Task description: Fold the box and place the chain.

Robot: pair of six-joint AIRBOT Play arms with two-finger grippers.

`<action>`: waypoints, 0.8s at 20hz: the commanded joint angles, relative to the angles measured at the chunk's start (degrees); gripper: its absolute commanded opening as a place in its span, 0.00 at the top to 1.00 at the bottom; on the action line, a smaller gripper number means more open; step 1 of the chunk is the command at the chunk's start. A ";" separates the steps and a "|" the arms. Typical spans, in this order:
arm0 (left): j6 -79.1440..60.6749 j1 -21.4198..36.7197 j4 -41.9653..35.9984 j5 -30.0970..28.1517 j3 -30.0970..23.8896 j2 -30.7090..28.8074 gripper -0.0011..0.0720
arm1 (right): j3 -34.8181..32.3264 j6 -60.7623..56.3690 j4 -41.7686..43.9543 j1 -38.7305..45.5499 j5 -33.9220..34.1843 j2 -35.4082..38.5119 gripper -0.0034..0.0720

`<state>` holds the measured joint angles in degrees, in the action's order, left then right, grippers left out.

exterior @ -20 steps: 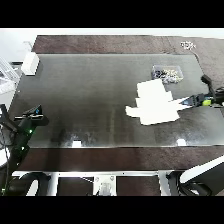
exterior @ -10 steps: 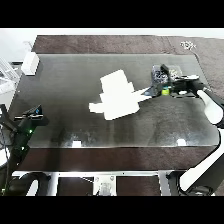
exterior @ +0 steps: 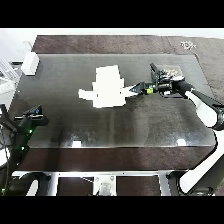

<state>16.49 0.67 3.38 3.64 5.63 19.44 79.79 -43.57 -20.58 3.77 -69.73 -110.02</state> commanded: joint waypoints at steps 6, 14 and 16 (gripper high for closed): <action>0.02 0.02 0.00 1.36 0.07 -0.02 0.95 | -6.95 4.81 -2.14 0.87 3.41 4.26 0.95; -1.25 0.02 0.37 7.06 0.09 -0.02 0.50 | -11.65 7.63 -0.59 0.94 8.72 6.93 0.95; -2.40 0.02 0.44 9.57 0.07 0.13 0.27 | -11.65 7.61 -0.57 0.98 9.46 6.93 0.96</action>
<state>15.68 0.67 3.55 9.30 5.65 19.46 68.45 -36.38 -21.43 4.84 -61.71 -103.33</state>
